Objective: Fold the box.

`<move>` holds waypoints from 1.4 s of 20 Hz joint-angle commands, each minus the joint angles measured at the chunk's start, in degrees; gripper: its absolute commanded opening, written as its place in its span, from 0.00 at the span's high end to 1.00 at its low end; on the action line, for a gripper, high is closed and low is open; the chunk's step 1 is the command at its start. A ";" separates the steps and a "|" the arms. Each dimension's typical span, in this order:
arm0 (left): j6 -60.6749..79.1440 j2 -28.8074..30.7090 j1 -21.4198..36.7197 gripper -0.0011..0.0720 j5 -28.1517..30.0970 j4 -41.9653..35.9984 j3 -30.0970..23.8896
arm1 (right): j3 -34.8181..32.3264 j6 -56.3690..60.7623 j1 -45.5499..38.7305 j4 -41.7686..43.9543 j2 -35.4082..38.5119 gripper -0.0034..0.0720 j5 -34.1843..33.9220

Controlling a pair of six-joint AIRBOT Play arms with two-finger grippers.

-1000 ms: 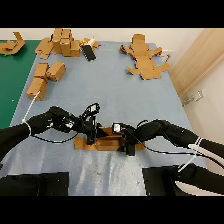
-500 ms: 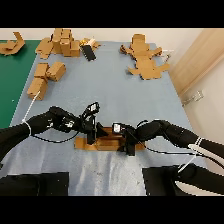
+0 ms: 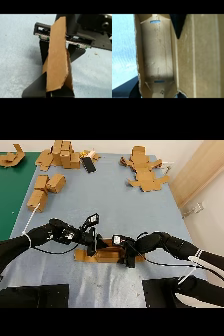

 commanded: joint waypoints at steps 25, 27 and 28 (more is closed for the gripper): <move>-53.96 17.90 3.85 0.97 -10.21 34.75 0.02 | 0.00 0.02 0.02 -0.39 -0.02 0.28 0.11; -62.20 17.90 2.80 0.97 -11.65 35.32 0.00 | 0.00 0.00 0.13 -0.39 -0.02 0.44 -0.15; -63.01 17.90 2.51 0.97 -12.31 35.67 0.00 | 0.00 0.00 0.83 -0.48 0.00 0.45 -0.52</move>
